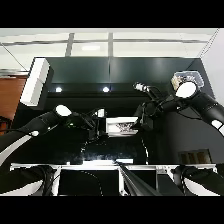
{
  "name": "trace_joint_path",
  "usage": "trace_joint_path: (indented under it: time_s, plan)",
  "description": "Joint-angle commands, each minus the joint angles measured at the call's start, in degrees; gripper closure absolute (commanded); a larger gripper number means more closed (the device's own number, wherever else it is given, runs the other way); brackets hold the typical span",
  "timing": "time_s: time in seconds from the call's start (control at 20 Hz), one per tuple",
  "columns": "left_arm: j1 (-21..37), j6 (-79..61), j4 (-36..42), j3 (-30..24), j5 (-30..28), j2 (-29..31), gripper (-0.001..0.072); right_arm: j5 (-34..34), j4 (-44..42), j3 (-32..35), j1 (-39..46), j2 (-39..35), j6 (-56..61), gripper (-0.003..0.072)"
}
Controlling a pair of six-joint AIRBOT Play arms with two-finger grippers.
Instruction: Fold the box and place the chain.
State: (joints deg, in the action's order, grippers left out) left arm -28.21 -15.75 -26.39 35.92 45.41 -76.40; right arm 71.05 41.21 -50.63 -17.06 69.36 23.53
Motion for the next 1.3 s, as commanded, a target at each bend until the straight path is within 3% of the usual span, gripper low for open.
trace_joint_path:
  time_s: [0.0, 0.25, 0.45, 0.65, 0.8, 1.0, 1.25]
  plan:
    - [0.0, 0.0, 0.0, 0.0, 0.0, 0.0, 0.0422, -3.1, -0.7, 0.5, -0.9, -0.5, -2.5, -0.0034]
    - [0.0, 0.0, 0.0, 0.0, 0.0, 0.0, 0.0422, -3.2, -1.7, -4.4, 1.6, -4.8, 3.4, -0.0034]
    - [0.0, 0.0, 0.0, 0.0, 0.0, 0.0, 0.0422, -4.4, -11.2, -4.9, 6.9, -4.8, 4.4, -0.0034]
    - [0.0, 0.0, 0.0, 0.0, 0.0, 0.0, 0.0422, -7.1, -6.6, -3.1, 6.2, -0.1, 4.9, -0.0034]
    - [0.0, 0.0, 0.0, 0.0, 0.0, 0.0, 0.0422, -5.4, -6.4, -0.2, 4.0, 2.8, 1.1, -0.0034]
    - [0.0, 0.0, 0.0, 0.0, 0.0, 0.0, 0.0422, 0.3, -5.6, 0.3, 1.3, 2.8, -6.0, -0.0034]
    - [0.0, 0.0, 0.0, 0.0, 0.0, 0.0, 0.0423, -0.3, 2.1, 0.3, -1.7, 2.8, -6.9, -0.0034]
